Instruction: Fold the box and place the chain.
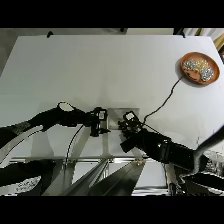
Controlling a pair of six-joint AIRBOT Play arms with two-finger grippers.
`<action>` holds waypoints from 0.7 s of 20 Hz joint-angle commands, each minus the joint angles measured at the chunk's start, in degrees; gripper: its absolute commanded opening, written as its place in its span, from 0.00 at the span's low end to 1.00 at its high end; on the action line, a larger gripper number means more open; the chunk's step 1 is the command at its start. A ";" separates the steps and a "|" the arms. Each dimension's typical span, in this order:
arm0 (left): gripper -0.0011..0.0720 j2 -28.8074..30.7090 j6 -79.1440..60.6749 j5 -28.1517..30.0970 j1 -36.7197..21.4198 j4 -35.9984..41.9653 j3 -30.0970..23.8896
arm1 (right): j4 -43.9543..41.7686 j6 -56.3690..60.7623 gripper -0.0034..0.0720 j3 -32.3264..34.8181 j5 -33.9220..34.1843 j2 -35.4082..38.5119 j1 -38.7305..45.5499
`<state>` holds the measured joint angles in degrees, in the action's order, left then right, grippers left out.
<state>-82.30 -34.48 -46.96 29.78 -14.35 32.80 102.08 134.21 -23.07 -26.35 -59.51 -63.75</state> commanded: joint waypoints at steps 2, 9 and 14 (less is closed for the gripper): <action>0.30 0.04 -0.02 0.00 -0.04 -0.02 -0.02 | -0.11 0.31 0.06 0.00 -3.54 4.26 -1.86; 0.30 0.04 -0.02 0.02 -0.04 0.00 -0.02 | 4.26 0.28 0.06 -0.02 -11.82 22.64 -4.87; 0.30 0.04 -0.02 0.00 -0.04 0.00 -0.02 | 12.28 0.28 0.06 -0.20 -8.76 33.62 -4.81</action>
<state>-82.30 -34.48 -46.96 29.76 -14.35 32.80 109.16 134.54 -23.16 -36.47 -31.79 -68.38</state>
